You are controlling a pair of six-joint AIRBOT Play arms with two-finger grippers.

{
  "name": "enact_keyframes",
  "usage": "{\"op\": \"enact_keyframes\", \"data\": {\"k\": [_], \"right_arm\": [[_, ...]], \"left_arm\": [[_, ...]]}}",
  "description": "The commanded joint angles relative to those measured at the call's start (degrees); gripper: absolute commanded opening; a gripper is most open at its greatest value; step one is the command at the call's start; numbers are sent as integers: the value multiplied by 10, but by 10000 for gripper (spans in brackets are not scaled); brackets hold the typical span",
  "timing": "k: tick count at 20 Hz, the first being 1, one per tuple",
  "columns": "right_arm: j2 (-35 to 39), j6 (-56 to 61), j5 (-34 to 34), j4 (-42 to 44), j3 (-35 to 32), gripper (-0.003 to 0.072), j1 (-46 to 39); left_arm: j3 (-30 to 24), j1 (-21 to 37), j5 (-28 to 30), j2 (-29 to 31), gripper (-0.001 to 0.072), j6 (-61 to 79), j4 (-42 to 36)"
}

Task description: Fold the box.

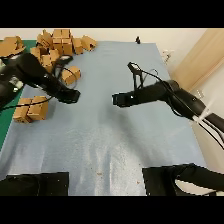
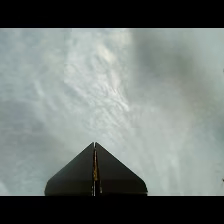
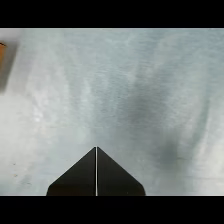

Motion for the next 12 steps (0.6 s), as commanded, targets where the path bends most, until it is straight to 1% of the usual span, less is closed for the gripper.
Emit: {"op": "enact_keyframes", "data": {"k": [1,5,8,12], "right_arm": [[-59,3,-70,-63,69,6,3],[-65,3,-74,-58,74,7,5],[-63,3,-91,-56,74,7,4],[-63,4,-91,-56,74,7,4]], "left_arm": [[10,-39,-26,-40,8,-48,3],[10,-41,-29,-41,10,-47,-1],[10,-41,-28,-41,9,-47,-1],[10,-41,-28,-42,10,-47,-2]]}}
